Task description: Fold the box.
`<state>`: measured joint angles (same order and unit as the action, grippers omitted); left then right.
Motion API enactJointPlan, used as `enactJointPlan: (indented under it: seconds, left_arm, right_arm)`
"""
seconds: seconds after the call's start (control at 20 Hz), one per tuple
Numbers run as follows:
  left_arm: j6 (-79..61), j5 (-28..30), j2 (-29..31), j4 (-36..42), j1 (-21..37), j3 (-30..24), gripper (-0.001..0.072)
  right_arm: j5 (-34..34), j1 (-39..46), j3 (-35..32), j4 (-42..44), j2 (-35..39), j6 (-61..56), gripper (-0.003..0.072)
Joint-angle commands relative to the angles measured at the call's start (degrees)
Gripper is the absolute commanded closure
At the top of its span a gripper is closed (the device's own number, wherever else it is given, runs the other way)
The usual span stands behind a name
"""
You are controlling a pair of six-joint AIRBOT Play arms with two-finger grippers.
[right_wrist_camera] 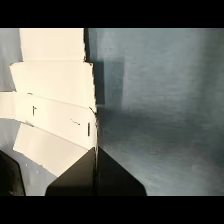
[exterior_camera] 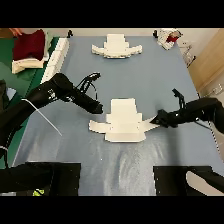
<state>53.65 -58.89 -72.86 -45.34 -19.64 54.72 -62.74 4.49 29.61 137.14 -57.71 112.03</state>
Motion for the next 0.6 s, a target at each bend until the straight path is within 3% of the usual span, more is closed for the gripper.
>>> enactJointPlan:
  seconds: [0.0, 0.2, 0.55]
  left_arm:
    - [0.0, 0.0, 0.0, 0.4, 0.0, 0.0, 0.0697]
    - [0.0, 0.9, 0.0, 0.7, 0.0, 0.0, 0.0697]
    - [0.1, 0.9, 0.0, 3.8, 1.2, 1.2, 0.0696]
  right_arm:
    - [9.4, -5.5, -8.3, -0.9, 7.6, -7.3, 0.0681]
    - [8.8, -6.6, -8.6, -1.4, 7.0, -11.6, 0.0681]
    - [10.0, -9.9, -8.6, -0.8, 7.5, 3.8, 0.0682]
